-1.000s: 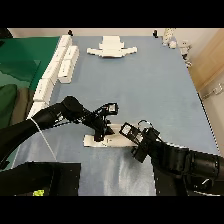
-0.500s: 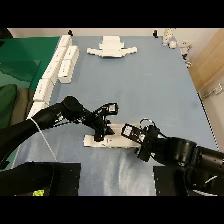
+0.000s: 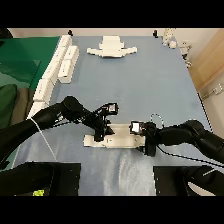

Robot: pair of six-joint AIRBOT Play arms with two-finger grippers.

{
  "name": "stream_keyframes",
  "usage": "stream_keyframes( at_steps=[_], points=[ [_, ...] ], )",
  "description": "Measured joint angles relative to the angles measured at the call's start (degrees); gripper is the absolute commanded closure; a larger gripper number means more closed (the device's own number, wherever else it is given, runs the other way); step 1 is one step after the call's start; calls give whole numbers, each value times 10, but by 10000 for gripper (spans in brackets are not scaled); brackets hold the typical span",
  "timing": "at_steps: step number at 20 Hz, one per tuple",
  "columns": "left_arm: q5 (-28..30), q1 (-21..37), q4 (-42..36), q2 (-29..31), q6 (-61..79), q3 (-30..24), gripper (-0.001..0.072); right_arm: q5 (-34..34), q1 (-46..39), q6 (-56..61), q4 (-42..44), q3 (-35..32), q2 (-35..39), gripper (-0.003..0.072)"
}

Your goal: Fold the box.

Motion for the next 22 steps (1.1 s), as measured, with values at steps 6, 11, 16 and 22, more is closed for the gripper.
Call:
stream_keyframes(
  at_steps=[6, 11, 16, 22],
  points=[
    [0, 0, 0, 0, 0, 0, 696, 19, -20, -66, 27, -3, -8, -34],
    [0, 0, 0, 0, 0, 0, 695, 11, -23, -70, 24, -3, -1, -34],
    [0, 0, 0, 0, 0, 0, 695, 0, -24, -70, 22, -3, 0, -34],
    [0, 0, 0, 0, 0, 0, 696, -9, -63, -147, 73, -4, -28, -34]
  ],
)
